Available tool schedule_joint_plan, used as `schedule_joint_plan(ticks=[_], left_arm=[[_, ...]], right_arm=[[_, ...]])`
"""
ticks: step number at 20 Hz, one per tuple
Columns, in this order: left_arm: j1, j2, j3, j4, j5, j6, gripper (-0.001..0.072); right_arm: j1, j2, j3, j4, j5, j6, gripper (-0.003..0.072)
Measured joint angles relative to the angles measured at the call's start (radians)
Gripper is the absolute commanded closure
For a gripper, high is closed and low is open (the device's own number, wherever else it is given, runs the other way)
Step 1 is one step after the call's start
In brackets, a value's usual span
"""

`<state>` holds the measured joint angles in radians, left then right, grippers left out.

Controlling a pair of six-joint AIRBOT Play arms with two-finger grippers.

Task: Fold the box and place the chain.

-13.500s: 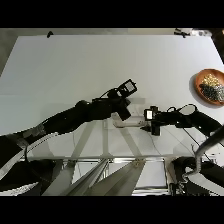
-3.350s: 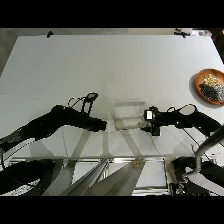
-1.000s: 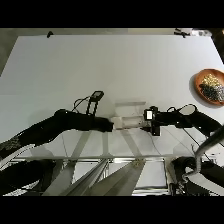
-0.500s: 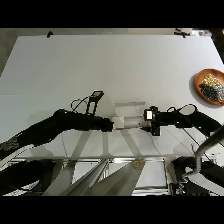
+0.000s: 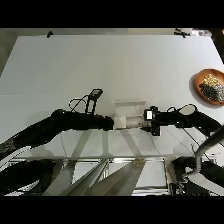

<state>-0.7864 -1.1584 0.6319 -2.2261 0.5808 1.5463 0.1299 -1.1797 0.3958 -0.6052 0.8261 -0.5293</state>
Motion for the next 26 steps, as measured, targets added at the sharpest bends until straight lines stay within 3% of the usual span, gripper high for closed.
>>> schedule_joint_plan(ticks=[4, 8, 9, 10, 14, 26], left_arm=[[-0.001, 0.002, 0.0, -0.012, -0.006, 0.003, 0.0409], [-0.007, -0.001, 0.0, -0.019, -0.008, 0.011, 0.0355], [-0.007, -0.004, 0.0, -0.019, -0.01, 0.012, 0.0335], [-0.008, -0.008, 0.0, -0.021, -0.01, 0.014, 0.0266], [-0.008, -0.019, 0.003, -0.044, -0.005, 0.016, 0.0203], [-0.008, -0.05, 0.058, -0.043, 0.043, -0.021, 0.0203]], right_arm=[[0.0, 0.0, 0.0, 0.0, 0.0, 0.0, 0.0276], [0.0, 0.0, 0.0, 0.0, 0.0, 0.0, 0.0276], [0.0, 0.0, 0.0, 0.0, 0.0, 0.0, 0.0276], [0.0, 0.0, 0.0, 0.0, 0.0, 0.0, 0.0276], [0.0, 0.0, 0.0, 0.0, 0.0, 0.0, 0.0276], [0.0, 0.0, 0.0, 0.0, 0.0, 0.0, 0.0276]])
